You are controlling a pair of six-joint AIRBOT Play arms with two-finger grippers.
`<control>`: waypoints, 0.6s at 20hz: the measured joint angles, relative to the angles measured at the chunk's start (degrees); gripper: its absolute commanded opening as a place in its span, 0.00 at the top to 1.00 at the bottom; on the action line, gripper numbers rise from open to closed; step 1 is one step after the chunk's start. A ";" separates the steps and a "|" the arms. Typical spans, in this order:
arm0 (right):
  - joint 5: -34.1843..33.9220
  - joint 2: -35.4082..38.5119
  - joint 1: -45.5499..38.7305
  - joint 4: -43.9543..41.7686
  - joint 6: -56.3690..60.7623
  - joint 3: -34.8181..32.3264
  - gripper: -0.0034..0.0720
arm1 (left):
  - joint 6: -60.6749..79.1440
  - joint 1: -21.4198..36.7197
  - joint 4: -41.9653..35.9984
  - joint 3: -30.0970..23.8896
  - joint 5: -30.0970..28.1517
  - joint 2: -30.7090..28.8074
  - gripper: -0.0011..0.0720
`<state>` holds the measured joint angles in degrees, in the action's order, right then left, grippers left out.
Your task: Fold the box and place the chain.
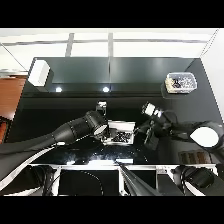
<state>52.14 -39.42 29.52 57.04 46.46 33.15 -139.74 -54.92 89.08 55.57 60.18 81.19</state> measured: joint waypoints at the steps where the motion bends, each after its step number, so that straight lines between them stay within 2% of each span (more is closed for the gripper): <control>1: 1.36 0.11 0.00 -0.85 2.86 1.99 0.94 | 0.00 0.00 0.00 0.00 -0.02 0.00 0.95; 7: 2.64 -2.19 0.70 -16.61 13.81 7.32 0.94 | 0.00 0.00 0.00 0.00 -0.15 0.00 0.95; 12: 1.49 -11.54 1.81 -18.75 15.65 7.91 0.94 | 0.02 0.00 0.00 0.00 -0.17 0.00 0.95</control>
<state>53.63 -50.96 31.33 38.28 62.11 41.06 -139.72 -54.92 89.08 55.57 60.01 81.19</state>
